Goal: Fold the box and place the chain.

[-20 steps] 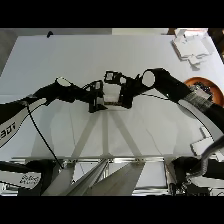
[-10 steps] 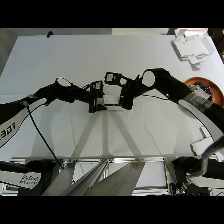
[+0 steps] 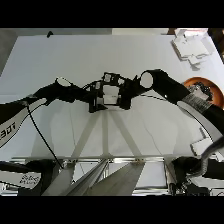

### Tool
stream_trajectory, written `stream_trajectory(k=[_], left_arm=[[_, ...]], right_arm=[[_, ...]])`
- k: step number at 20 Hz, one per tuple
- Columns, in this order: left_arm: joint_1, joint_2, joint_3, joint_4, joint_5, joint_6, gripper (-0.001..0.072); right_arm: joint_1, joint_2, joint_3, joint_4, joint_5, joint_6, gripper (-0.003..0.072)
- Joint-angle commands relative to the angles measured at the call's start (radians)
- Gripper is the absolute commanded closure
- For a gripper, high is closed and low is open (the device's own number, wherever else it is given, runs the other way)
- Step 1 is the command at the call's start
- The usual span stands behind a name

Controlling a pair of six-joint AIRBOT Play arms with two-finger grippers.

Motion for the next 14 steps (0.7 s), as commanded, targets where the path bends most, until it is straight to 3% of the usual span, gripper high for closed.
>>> stream_trajectory(k=[1, 4, 6, 9, 10, 11, 14], left_arm=[[0.000, 0.000, 0.000, 0.000, -0.002, 0.001, 0.0452], [0.000, 0.000, 0.000, 0.000, -0.002, 0.001, 0.0452], [0.000, 0.000, 0.000, 0.000, -0.002, 0.001, 0.0452], [0.000, 0.000, 0.000, 0.000, -0.002, 0.001, 0.0452], [0.000, 0.000, 0.000, 0.000, -0.002, 0.001, 0.0452], [0.000, 0.000, 0.000, 0.000, -0.002, 0.001, 0.0452], [0.000, 0.000, 0.000, 0.000, -0.002, 0.001, 0.0452]], right_arm=[[0.001, 0.001, -0.018, -0.001, -0.024, 0.000, 0.0277], [0.001, 0.001, -0.089, -0.001, -0.050, 0.000, 0.0272], [0.001, 0.002, -0.099, 0.000, -0.061, 0.000, 0.0203], [0.001, 0.016, -0.099, 0.001, -0.095, 0.000, 0.0202], [0.001, 0.022, -0.099, 0.000, -0.095, 0.000, 0.0172], [0.001, 0.030, -0.099, 0.000, -0.094, 0.000, 0.0096], [0.001, 0.068, -0.099, 0.000, -0.090, 0.000, 0.0088]])
